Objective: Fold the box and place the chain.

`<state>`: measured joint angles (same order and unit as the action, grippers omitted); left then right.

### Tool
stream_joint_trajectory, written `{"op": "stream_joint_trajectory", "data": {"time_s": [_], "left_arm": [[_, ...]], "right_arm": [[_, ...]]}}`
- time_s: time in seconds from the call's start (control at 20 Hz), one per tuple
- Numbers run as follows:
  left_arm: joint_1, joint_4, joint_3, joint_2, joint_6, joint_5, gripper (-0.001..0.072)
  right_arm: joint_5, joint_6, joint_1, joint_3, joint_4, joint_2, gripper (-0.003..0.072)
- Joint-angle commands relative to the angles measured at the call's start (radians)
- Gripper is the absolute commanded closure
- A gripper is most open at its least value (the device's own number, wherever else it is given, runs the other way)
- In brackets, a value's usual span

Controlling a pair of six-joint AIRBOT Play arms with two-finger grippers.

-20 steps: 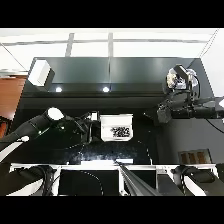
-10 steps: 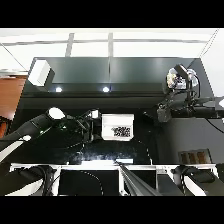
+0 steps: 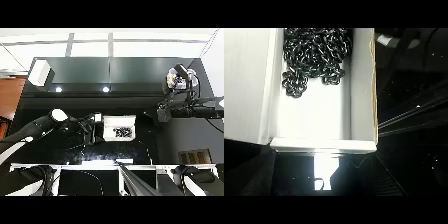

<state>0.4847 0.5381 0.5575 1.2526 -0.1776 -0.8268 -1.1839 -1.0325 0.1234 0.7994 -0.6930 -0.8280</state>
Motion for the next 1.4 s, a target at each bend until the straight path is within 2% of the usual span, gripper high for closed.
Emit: {"op": "stream_joint_trajectory", "data": {"time_s": [0.0,0.35,0.55,0.7,0.85,1.1,1.35], "left_arm": [[0.015,-0.003,0.001,0.003,-0.006,0.025,0.0],[0.013,0.0,0.002,0.003,-0.006,0.037,0.0],[-0.014,0.063,0.045,-0.008,0.004,-0.041,0.0],[-0.044,0.063,0.061,-0.013,0.013,-0.048,0.0001],[-0.023,0.064,0.061,-0.003,0.021,-0.054,0.0001],[0.024,0.062,0.061,0.029,0.021,-0.009,0.0001],[0.025,0.026,0.061,0.056,0.021,-0.009,0.0]], "right_arm": [[0.0,0.0,0.0,0.0,0.0,0.0,0.0264],[0.0,0.0,0.0,0.0,0.0,0.0,0.0263],[-0.001,0.0,0.0,0.0,0.001,0.0,0.0264],[-0.001,0.0,0.0,0.0,0.002,0.0,0.0264],[-0.001,0.0,0.0,0.0,0.001,0.0,0.0264],[-0.001,0.0,0.0,0.0,0.002,0.0,0.0264],[0.0,0.0,0.0,0.0,0.001,0.0,0.0264]]}}
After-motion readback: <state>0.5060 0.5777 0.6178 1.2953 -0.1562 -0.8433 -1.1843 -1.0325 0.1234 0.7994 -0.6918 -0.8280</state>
